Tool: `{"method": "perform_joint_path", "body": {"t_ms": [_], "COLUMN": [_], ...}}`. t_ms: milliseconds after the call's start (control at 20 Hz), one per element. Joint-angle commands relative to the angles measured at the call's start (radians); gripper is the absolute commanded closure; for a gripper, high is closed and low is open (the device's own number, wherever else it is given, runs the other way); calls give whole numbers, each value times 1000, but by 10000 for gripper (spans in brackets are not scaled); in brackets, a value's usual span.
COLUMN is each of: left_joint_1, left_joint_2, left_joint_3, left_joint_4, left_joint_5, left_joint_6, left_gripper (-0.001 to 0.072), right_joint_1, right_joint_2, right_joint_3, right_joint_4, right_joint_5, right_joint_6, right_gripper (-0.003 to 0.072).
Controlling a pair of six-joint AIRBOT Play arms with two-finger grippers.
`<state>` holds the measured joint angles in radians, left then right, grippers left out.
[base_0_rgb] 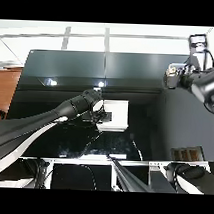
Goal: Fold the box and place the chain.
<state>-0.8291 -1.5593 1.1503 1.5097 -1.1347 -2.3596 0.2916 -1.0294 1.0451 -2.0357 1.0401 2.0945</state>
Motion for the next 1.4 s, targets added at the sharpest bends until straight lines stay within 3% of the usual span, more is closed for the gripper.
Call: {"method": "perform_joint_path", "body": {"t_ms": [0, 100, 200, 350, 500, 650, 700, 1100, 1150, 1250, 1300, 1350], "left_joint_1": [0, 0, 1, 1, 1, 1, 1, 1, 1, 0, 1, 0], "left_joint_2": [-1, -1, -1, -1, -1, -1, -1, -1, -1, -1, -1, -1], "left_joint_3": [1, 1, 1, 1, 1, 1, 1, 1, 1, 1, 1, 1], "left_joint_4": [0, 0, 0, 1, 0, 0, 0, 0, 0, -2, -3, -3], "left_joint_5": [0, 0, 0, 0, 0, 0, 1, 1, 1, 1, 1, 1], "left_joint_6": [0, 0, 0, 0, 0, 0, 0, 0, 0, -1, -1, -1], "left_gripper": [681, 681, 681, 681, 681, 681, 681, 680, 681, 680, 681, 681], "right_joint_1": [-291, -399, -466, -525, -548, -559, -559, -553, -550, -549, -552, -554], "right_joint_2": [-132, -251, -409, -653, -800, -872, -887, -944, -948, -951, -947, -940], "right_joint_3": [4, 63, 224, 521, 686, 740, 740, 740, 740, 740, 745, 746], "right_joint_4": [350, 582, 702, 764, 785, 843, 866, 883, 893, 933, 957, 975], "right_joint_5": [-224, -290, -220, -34, -7, -52, -74, -79, -79, -77, -70, -68], "right_joint_6": [-58, -128, -128, -70, 19, 31, 30, 28, 16, -26, -71, -104], "right_gripper": [-33, -32, -31, -32, -23, -16, 86, 86, 153, 420, 667, 672]}}
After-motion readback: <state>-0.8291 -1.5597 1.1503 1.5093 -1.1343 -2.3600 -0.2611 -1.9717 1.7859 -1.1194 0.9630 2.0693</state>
